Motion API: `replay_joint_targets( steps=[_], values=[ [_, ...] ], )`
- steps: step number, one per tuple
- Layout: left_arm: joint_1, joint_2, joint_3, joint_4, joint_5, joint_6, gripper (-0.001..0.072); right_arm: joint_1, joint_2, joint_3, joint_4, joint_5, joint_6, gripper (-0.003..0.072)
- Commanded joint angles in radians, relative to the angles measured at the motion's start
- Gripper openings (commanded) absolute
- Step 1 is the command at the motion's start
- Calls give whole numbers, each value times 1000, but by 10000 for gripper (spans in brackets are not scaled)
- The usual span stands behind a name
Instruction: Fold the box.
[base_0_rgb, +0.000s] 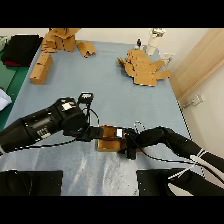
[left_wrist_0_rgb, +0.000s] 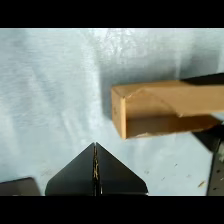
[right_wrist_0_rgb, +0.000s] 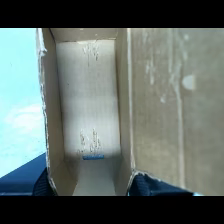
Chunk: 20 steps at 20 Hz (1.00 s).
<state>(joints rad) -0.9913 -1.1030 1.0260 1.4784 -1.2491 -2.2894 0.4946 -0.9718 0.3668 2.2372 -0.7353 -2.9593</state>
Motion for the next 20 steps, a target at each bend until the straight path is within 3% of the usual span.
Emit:
replay_joint_targets(
  steps=[1,5,7,9,13,14,15,20],
  values=[
    [88,31,-45,-141,-72,279,10,0,1,0,0,0,0,340],
    [456,31,-228,-706,-2,1189,11,0,1,0,0,0,0,340],
    [592,19,-280,-718,98,1383,12,0,1,0,0,0,0,340],
    [667,-23,-292,-658,187,1653,12,0,1,0,0,0,0,340],
    [667,-110,-291,-715,439,1984,24,0,1,0,0,1,0,340],
    [655,-126,-292,-735,462,2062,304,0,1,0,0,0,0,340],
    [636,-142,-292,-752,472,2120,689,0,1,0,0,0,0,340],
    [518,-168,-299,-769,400,2268,697,0,1,0,0,1,0,340]
  ],
)
